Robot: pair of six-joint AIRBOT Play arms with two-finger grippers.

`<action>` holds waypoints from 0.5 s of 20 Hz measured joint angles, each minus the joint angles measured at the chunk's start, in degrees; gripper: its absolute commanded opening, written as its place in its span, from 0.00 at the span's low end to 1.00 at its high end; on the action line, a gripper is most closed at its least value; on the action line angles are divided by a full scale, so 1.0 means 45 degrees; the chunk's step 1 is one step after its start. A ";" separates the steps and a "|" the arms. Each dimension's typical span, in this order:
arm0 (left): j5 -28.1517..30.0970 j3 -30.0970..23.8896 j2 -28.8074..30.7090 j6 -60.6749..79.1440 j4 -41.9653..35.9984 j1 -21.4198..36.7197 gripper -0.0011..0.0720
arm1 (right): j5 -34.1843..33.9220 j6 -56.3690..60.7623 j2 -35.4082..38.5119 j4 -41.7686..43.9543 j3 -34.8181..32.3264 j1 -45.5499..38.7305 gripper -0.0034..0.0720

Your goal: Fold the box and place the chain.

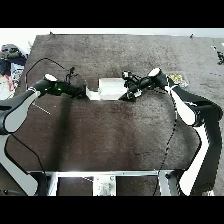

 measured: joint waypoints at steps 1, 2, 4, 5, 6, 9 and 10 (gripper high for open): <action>0.0005 -0.0005 0.0000 -0.0029 -0.0102 -0.0015 0.22 | 0.0005 0.0000 0.0000 0.0000 0.0000 0.0000 0.66; 0.0010 -0.0005 0.0000 0.0000 -0.0248 -0.0024 0.40 | 0.0005 0.0000 0.0000 0.0000 0.0000 0.0000 0.66; -0.0092 -0.0005 0.0000 0.0291 -0.0578 -0.0029 0.40 | 0.0005 0.0000 0.0000 0.0000 0.0000 0.0000 0.66; -0.0180 -0.0005 0.0000 0.0442 -0.0729 -0.0044 0.40 | 0.0005 0.0000 0.0000 0.0000 -0.0005 0.0000 0.66; -0.0248 0.0005 0.0000 0.0549 -0.0855 -0.0053 0.40 | 0.0005 0.0005 0.0000 0.0000 -0.0005 0.0000 0.66; -0.0427 0.0170 0.0000 0.0758 -0.1098 -0.0053 0.40 | 0.0005 0.0000 0.0000 -0.0005 0.0000 0.0000 0.66; -0.0529 0.0253 0.0000 0.0811 -0.1137 -0.0058 0.40 | 0.0000 0.0005 0.0000 0.0000 -0.0005 0.0000 0.66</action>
